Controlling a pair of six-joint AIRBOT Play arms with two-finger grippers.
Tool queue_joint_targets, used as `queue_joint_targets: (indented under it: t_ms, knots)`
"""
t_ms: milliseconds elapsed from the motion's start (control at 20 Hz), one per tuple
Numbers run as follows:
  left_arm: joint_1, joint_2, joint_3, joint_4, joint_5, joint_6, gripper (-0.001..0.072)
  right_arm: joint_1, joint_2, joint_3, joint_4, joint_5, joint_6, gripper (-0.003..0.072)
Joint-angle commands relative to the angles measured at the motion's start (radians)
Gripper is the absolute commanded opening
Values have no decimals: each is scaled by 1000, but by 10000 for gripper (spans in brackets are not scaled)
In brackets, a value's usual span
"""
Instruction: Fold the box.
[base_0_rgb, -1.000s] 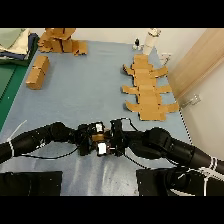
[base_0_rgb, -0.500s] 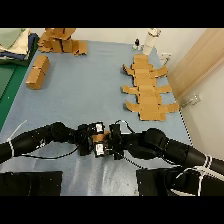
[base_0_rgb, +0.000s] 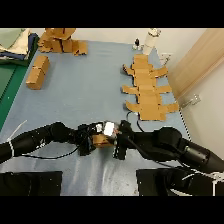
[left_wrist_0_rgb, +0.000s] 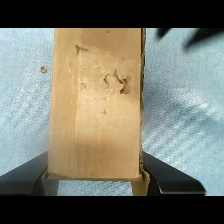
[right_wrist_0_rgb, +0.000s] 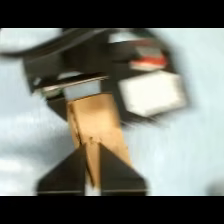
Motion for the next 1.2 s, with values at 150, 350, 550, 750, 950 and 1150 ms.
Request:
queue_joint_targets:
  t_ms: [150, 350, 550, 750, 950, 1150]
  knots:
    - [0, 0, 0, 0, 2, 0, 511, -154, 60, -99, 350, -206, 714, 2]
    - [0, 0, 0, 0, 1, 0, 511, -168, 51, -288, 848, 125, 607, 1]
    - [0, 0, 0, 0, 2, 0, 511, -130, 24, -267, 922, 340, 557, 2]
    - [0, 0, 0, 0, 2, 0, 512, -129, -19, -261, 915, 370, 557, 1]
    - [0, 0, 0, 0, 1, 0, 511, -123, -90, -260, 913, 376, 545, 1]
    - [0, 0, 0, 0, 1, 0, 511, -123, -128, -260, 913, 376, 512, 1]
